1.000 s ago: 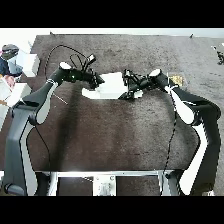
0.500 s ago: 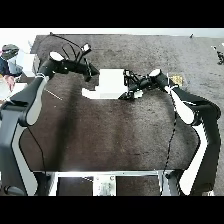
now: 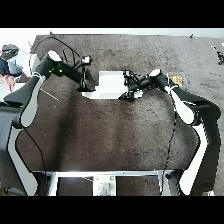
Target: Fold the box and place the chain.
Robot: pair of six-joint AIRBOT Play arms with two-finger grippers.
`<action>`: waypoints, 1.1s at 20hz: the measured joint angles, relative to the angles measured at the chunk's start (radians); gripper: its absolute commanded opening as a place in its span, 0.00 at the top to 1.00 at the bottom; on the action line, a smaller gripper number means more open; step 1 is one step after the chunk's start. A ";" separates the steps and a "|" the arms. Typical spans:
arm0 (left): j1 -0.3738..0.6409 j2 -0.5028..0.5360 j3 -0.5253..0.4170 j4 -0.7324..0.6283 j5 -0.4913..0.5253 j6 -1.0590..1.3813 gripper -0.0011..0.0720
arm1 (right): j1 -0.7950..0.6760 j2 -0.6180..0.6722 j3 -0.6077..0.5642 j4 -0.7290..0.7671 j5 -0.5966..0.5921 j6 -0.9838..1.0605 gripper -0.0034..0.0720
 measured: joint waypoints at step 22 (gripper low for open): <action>-0.088 -0.003 -0.122 0.065 0.246 0.080 0.37 | 0.000 0.000 0.000 0.001 0.000 0.001 0.34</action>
